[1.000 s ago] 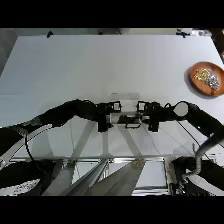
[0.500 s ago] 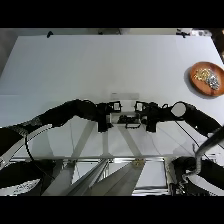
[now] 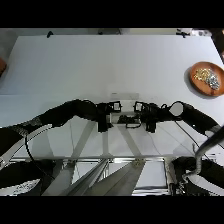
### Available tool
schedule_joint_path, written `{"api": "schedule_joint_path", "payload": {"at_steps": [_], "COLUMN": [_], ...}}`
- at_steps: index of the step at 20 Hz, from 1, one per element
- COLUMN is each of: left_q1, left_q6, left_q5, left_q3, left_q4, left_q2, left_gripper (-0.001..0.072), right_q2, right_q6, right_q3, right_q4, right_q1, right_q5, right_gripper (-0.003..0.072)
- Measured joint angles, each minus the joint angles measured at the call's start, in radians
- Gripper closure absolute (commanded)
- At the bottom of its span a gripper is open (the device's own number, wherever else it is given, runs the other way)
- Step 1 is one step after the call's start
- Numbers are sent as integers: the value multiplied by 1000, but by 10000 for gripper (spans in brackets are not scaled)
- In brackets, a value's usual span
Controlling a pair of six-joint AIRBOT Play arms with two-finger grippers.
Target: Fold the box and place the chain.
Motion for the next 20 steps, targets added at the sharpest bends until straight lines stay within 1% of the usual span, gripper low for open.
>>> {"api": "schedule_joint_path", "payload": {"at_steps": [6, 10, 16, 20], "left_q1": [0, 0, 0, 0], "left_q6": [0, 0, 0, 0], "left_q5": [0, 0, 0, 0], "left_q3": [0, 0, 0, 0], "left_q4": [0, 0, 0, 0], "left_q2": [0, 0, 0, 0], "left_gripper": [435, 435, 435, 435], "right_q2": [32, 71, 196, 299], "right_q6": [13, 89, 195, 252], "right_q3": [-2, -1, -1, -1], "right_q4": [-23, -74, -122, -129], "right_q1": [0, 0, 0, 0], "right_q5": [10, 10, 15, 58], "right_gripper": [671, 671, 672, 671]}}
